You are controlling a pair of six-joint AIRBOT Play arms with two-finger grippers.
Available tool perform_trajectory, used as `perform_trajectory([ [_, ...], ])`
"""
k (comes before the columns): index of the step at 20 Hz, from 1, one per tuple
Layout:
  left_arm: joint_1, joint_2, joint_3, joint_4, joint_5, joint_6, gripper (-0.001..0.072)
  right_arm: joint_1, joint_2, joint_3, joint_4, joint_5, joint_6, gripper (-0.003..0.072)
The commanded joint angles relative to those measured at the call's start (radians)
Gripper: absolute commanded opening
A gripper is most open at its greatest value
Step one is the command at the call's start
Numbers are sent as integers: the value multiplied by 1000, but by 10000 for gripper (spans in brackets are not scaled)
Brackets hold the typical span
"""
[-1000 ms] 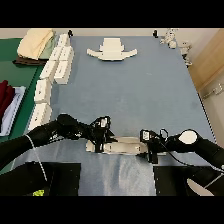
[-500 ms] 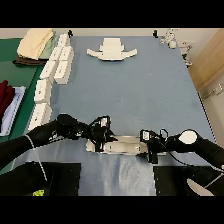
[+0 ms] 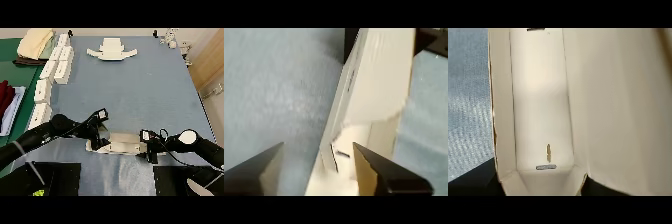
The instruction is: Fold the box.
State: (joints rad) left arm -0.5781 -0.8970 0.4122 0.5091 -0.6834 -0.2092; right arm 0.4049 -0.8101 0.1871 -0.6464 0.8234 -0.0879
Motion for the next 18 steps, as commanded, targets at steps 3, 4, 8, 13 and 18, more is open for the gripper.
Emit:
perform_trajectory([
  [3, -2, 304, 18, 380, -235, -928, 13, 1, 0, 1, -1, 2, 0, 570],
  [4, -3, 332, 18, 329, -257, -1048, 13, 1, 0, 1, -1, 2, 0, 570],
  [8, -35, 267, 19, -1, -177, -1128, 13, 1, 0, 1, -1, 2, 0, 571],
  [13, -54, -43, 154, -203, -110, -1105, 13, 1, 0, 1, -1, 2, 0, 570],
  [18, -37, -318, 297, -197, -82, -1067, 12, 1, 0, 1, -1, 2, 0, 570],
])
